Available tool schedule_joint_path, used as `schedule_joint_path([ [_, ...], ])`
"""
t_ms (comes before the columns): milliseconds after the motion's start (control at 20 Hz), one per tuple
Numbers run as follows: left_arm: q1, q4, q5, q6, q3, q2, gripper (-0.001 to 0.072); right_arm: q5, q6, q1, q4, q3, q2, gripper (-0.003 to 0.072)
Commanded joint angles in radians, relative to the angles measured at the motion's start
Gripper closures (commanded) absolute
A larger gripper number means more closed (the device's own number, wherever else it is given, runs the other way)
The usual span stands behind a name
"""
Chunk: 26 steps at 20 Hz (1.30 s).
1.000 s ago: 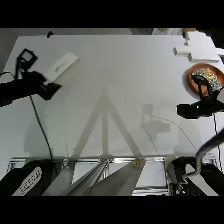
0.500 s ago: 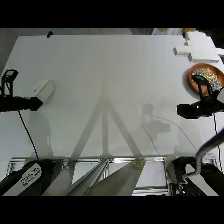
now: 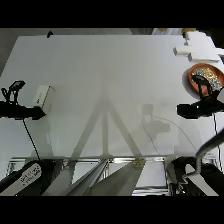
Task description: Fold the box and place the chain.
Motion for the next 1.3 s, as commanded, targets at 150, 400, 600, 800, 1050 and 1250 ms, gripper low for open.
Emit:
schedule_joint_path([
  [150,-0.026,0.000,0.014,-0.004,0.000,0.317,0.0014,0.000,0.000,0.000,0.000,0.001,0.001,0.0668],
  [400,-0.126,0.000,-0.146,-0.048,0.000,0.612,0.0127,0.000,-0.001,0.000,0.000,0.001,0.001,0.0668],
  [600,-0.154,0.004,-0.360,-0.117,0.000,0.698,0.0701,-0.001,-0.001,0.000,0.001,0.001,0.001,0.0668],
  [800,-0.157,0.010,-0.397,-0.287,-0.002,0.704,0.0698,0.000,-0.001,0.000,0.000,0.001,0.001,0.0668],
  [1050,-0.157,0.025,-0.303,-0.300,-0.084,0.703,0.0553,-0.001,0.000,0.000,0.001,0.001,0.001,0.0668],
  [1250,-0.157,0.079,-0.256,-0.300,-0.189,0.705,0.0529,0.000,-0.001,0.000,0.000,0.001,0.001,0.0668],
])
